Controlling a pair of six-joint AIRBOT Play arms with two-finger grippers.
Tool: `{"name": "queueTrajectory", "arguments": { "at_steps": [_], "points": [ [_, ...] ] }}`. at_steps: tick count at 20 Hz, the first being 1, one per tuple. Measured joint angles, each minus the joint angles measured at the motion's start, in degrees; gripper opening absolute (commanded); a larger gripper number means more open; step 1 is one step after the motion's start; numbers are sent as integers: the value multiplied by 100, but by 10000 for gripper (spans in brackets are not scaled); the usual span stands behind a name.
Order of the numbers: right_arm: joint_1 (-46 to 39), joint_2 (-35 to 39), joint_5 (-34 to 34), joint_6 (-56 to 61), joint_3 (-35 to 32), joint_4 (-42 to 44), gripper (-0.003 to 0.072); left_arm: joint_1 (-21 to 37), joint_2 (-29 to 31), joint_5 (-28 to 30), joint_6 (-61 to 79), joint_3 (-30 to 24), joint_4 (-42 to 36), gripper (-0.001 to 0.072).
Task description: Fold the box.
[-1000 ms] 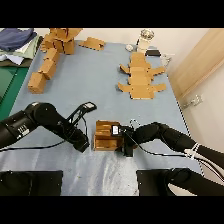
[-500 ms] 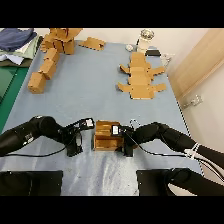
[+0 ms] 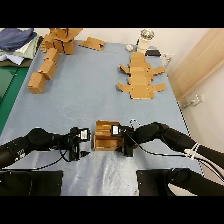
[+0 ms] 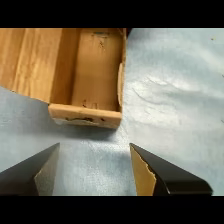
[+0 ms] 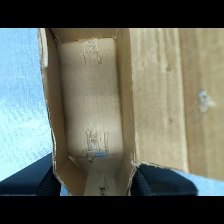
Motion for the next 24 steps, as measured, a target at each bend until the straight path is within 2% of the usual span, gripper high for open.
{"name": "queueTrajectory", "arguments": {
  "at_steps": [5, 10, 24],
  "points": [
    [0, 0, 0, 2, 0, 0, 488, -13, -461, 168, 481, 138, -632, 716],
    [-2, 0, -4, -4, 2, -7, 488, -11, -807, 28, 660, 372, -811, 715],
    [0, -2, 13, 15, 2, 20, 488, -7, -920, -382, 791, 398, -901, 714]
  ]
}}
